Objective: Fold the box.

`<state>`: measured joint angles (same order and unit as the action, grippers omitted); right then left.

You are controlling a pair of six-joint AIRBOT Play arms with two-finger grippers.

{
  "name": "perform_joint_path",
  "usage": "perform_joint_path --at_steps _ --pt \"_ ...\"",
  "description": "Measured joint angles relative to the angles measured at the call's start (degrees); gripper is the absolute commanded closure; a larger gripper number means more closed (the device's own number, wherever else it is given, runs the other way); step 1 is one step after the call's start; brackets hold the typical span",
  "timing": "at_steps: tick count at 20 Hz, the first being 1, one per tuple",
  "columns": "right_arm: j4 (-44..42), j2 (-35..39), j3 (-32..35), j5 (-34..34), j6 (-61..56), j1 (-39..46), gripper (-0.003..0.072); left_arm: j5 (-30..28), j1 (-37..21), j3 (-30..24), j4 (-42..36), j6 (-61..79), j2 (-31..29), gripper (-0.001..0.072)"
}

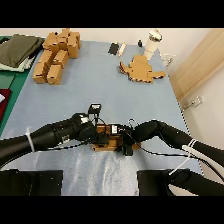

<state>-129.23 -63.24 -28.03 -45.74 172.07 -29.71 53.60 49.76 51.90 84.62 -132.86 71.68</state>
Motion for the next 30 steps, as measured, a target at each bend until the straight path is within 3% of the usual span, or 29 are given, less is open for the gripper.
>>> perform_joint_path --at_steps 6,15,23,27,28,29,30 --pt "0.0 0.0 0.0 0.0 -0.04 0.0 0.0175 2.16 1.46 3.85 1.29 -3.23 4.72 0.0216" --pt "0.0 0.0 0.0 0.0 -0.02 0.0 0.0175 8.85 0.74 5.31 0.7 -4.9 5.46 0.0216" --pt "0.0 0.0 0.0 0.0 -0.02 0.0 0.0176 7.08 -0.35 5.44 -0.98 -6.14 7.89 0.022" --pt "0.0 0.0 0.0 0.0 -0.02 0.0 0.0175 5.79 -0.09 5.55 -1.25 -6.29 9.05 0.034" --pt "0.0 0.0 0.0 0.0 -0.02 0.0 0.0175 5.66 -0.07 5.55 -1.16 -6.51 9.2 0.0565" --pt "0.0 0.0 0.0 0.0 -0.02 0.0 0.0176 5.42 -0.07 5.55 -1.03 -6.75 9.31 0.0694" --pt "0.02 0.0 0.0 0.0 -0.02 0.0 0.0175 5.81 -0.07 5.55 -0.55 -7.1 9.38 0.0695"
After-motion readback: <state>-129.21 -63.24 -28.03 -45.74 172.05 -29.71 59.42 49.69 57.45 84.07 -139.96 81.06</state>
